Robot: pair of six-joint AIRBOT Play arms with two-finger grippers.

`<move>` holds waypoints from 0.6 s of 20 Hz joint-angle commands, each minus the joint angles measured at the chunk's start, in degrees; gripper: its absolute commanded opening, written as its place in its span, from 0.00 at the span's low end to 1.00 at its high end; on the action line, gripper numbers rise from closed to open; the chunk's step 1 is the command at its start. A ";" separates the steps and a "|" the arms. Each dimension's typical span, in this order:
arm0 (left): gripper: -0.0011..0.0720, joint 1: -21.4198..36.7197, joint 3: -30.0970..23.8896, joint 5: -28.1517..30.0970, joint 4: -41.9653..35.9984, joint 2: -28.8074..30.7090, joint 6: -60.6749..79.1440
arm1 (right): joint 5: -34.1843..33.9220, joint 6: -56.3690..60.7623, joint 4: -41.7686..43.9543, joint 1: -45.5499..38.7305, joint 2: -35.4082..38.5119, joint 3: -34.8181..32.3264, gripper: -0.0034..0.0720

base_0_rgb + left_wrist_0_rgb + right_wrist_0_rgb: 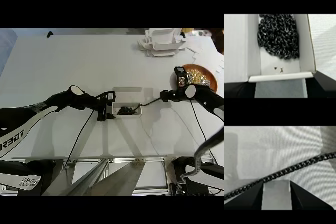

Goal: Fold the box and place the chain.

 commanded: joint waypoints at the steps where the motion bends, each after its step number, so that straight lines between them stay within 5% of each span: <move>1: 0.03 0.02 -0.02 0.00 0.02 0.04 0.00 | 1.20 0.20 -0.44 -0.02 -1.53 1.14 0.45; 9: 0.03 0.02 -0.02 0.02 0.02 0.04 0.00 | 2.64 0.33 -0.90 0.09 -2.86 2.43 0.38; 11: 0.03 0.02 -0.02 0.02 0.02 0.04 0.00 | 3.37 -0.57 -1.92 0.90 -2.84 2.84 0.07; 12: 0.03 0.02 -0.02 0.02 0.02 0.04 0.00 | 3.58 -0.55 -2.40 1.38 -2.84 2.84 0.07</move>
